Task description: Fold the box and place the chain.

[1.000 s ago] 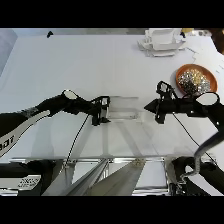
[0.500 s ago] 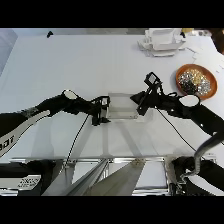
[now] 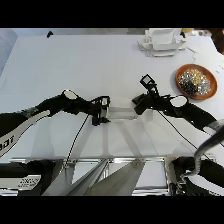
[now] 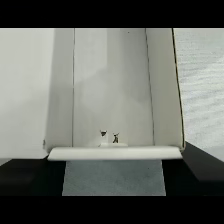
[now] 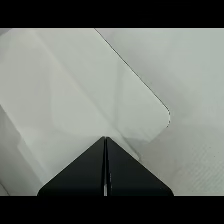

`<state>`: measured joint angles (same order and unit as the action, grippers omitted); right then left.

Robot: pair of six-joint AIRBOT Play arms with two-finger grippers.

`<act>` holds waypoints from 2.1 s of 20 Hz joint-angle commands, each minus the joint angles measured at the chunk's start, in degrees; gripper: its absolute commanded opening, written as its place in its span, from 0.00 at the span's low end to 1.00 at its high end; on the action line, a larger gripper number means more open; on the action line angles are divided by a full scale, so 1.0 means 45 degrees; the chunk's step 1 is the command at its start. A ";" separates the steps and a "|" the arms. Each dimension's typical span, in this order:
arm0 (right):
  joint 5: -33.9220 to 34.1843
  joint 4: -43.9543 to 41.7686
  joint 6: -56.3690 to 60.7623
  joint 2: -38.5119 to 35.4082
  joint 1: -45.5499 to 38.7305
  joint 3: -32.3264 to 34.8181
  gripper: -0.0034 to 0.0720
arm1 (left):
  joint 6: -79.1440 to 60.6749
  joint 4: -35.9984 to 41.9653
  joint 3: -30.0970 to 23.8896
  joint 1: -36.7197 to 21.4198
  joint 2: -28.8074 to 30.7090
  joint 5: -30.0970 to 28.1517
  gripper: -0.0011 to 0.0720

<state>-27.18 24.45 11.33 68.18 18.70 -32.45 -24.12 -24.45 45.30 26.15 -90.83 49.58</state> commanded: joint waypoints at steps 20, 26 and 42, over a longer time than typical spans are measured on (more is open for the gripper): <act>-0.1549 0.5163 -0.5960 -0.1977 -0.0311 0.1817 0.44 | 0.0000 0.0000 -0.0010 0.0000 0.0000 0.0024 0.11; -0.1715 0.3371 -0.7635 -0.1214 -0.0311 0.1817 0.32 | 0.0000 0.0000 -0.0010 0.0000 0.0000 0.0029 0.11; -0.1860 0.0466 -0.9092 -0.0816 -0.0306 0.1817 0.20 | 0.0000 0.0000 -0.0010 0.0000 0.0000 0.0029 0.11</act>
<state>-34.85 31.62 -26.94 63.51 17.30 -24.29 -24.10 -24.43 45.30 26.15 -90.83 49.71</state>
